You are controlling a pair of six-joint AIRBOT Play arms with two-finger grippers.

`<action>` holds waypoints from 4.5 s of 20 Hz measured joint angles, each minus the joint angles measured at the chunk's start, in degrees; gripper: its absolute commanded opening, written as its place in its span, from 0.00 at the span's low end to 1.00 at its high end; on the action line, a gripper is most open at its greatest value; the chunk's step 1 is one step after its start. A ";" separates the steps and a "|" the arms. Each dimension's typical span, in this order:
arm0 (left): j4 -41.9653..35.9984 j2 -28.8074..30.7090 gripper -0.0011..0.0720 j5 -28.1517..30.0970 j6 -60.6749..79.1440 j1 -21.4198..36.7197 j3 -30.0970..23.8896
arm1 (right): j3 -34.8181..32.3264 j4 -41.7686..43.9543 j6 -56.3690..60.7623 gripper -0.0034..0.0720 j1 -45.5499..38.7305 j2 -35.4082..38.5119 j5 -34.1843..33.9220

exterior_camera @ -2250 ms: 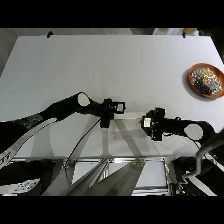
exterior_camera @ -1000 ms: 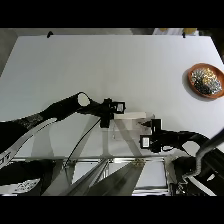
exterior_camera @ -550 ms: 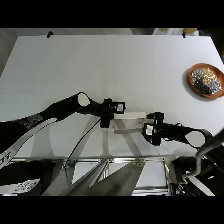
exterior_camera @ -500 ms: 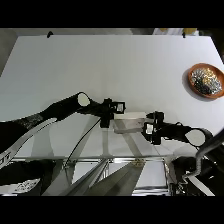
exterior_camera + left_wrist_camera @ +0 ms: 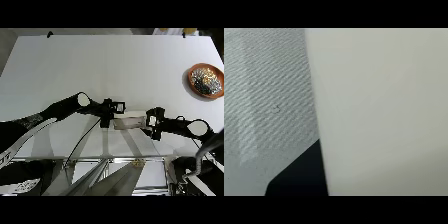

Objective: Fold the box and place the chain.

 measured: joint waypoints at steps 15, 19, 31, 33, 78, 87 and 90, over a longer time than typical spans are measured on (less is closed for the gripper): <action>0.02 0.00 0.03 -0.02 0.04 0.00 -0.02 | 0.22 10.54 -12.13 0.95 -4.33 -7.89 2.73; 0.02 0.00 0.03 0.00 0.07 0.00 -0.02 | 0.22 11.39 -13.49 0.94 -4.35 -11.45 3.93; 0.04 0.00 0.03 -0.17 0.09 -0.04 -0.02 | 0.26 12.09 -14.60 0.89 -4.33 -16.98 7.19; 0.04 0.00 0.03 -0.17 0.07 -0.04 -0.02 | 0.26 12.72 -15.47 0.88 -4.33 -17.70 7.17; -1.03 0.35 0.03 -0.04 0.04 0.00 -0.09 | 0.24 14.99 -21.40 0.47 -4.31 -19.39 5.70; 1.68 4.28 0.92 0.33 -2.10 0.11 -0.07 | 0.24 14.78 -21.59 0.47 -4.24 -19.41 6.10; 4.26 4.87 0.97 -0.11 -5.73 0.11 -0.07 | 0.22 14.82 -21.46 0.47 -4.24 -19.39 5.99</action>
